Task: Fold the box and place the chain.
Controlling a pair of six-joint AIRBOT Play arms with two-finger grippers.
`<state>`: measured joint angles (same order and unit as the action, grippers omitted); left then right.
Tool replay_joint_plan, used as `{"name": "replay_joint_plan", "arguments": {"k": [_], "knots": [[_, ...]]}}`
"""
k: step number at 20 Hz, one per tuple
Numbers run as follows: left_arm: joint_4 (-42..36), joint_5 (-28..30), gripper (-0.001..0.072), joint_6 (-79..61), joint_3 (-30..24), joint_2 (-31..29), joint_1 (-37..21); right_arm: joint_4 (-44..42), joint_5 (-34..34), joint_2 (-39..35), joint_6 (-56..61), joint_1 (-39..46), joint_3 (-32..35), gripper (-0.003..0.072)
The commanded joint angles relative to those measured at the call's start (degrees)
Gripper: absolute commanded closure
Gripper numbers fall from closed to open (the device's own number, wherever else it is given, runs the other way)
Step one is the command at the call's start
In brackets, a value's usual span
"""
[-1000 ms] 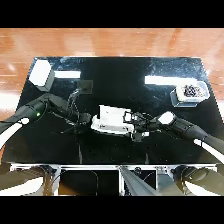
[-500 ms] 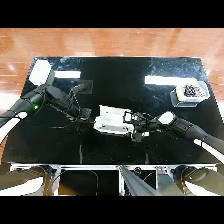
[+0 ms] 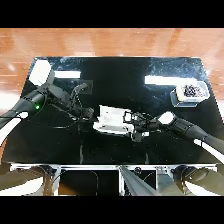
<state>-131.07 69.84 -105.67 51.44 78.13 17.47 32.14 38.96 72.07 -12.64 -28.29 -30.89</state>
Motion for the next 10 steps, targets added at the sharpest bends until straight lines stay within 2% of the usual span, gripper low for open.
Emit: {"name": "replay_joint_plan", "arguments": {"k": [1, 7, 10], "knots": [[-0.17, -1.6, 0.011, -0.5, 0.04, 0.04, 2.01, 0.0, -0.02, 0.0, 0.02, -0.02, 0.02, 0.0111], [-0.15, -4.66, 0.0115, -0.48, 0.04, 0.04, 5.01, 0.0, 0.0, 0.0, 0.02, -0.02, 0.02, 0.0111], [-0.15, -7.04, 0.0155, -0.15, 0.22, 0.04, 6.6, 0.0, -0.02, 0.0, 0.02, -0.02, 0.02, 0.0111]]}}
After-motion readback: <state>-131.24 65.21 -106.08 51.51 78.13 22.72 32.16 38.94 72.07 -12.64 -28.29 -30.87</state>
